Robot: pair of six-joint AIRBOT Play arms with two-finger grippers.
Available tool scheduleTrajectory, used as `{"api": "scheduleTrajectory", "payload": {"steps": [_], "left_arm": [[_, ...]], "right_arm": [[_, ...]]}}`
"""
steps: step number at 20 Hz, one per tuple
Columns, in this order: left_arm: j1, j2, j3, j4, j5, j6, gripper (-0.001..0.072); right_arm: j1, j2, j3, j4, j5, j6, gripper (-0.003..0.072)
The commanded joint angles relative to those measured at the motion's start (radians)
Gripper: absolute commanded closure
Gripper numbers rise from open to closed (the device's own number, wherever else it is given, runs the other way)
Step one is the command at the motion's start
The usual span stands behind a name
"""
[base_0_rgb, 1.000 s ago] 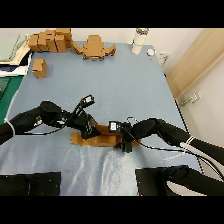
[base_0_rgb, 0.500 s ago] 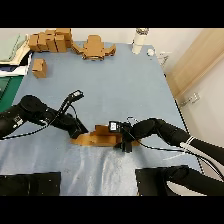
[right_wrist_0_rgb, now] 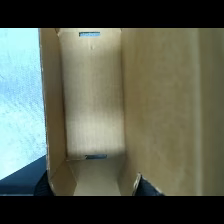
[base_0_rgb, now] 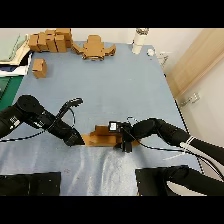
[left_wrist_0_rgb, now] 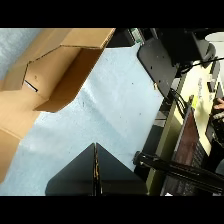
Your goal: Fold the box.
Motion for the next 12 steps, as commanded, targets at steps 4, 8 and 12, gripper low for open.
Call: {"api": "scheduleTrajectory", "payload": {"steps": [4,8,12], "left_arm": [[0.002,0.001,0.0,0.003,0.034,-0.013,0.0697],[0.002,0.001,0.0,0.003,0.056,-0.011,0.0697],[0.002,0.0,0.0,0.004,0.054,-0.014,0.0697]], "right_arm": [[0.002,0.001,0.005,0.001,0.0,-0.024,0.0165],[0.002,0.001,0.018,-0.005,-0.003,-0.024,0.0165],[0.002,0.0,0.018,-0.008,-0.006,-0.024,0.0165]]}}
